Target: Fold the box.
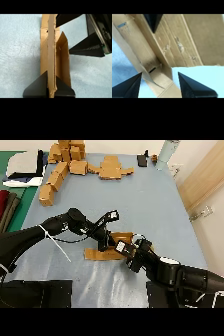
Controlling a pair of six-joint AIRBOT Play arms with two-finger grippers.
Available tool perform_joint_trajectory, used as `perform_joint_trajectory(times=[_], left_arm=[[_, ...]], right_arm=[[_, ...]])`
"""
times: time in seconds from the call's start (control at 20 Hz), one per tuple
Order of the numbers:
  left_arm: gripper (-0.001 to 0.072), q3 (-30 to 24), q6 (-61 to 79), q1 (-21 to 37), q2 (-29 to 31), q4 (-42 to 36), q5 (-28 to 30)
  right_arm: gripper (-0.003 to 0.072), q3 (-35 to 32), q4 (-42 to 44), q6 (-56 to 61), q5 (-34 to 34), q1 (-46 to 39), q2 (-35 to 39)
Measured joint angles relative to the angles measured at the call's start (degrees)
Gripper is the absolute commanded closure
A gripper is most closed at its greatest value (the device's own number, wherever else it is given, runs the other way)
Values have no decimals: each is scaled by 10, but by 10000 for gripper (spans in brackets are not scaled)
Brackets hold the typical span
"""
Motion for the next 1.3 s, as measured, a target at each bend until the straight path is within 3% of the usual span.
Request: perform_joint_trajectory(times=[0.15, 0.3, 0.55, 0.8, 1.0, 1.3], left_arm=[[696, 0, 0, 0, 0, 0, 0], [696, 0, 0, 0, 0, 0, 0], [696, 0, 0, 0, 0, 0, 0], [696, 0, 0, 0, 0, 0, 0], [696, 0, 0, 0, 0, 0, 0], [696, 0, 0, 0, 0, 0, 1]], right_arm=[[-31, -15, 18, -44, 35, -30, 23], [-31, -22, 97, -162, 75, -79, 33], [-31, -24, 389, -525, 118, -225, 34], [-31, -7, 609, -813, 61, -348, -3], [-30, 21, 669, -914, 17, -387, -66], [-25, 39, 688, -954, 3, -400, -109]])
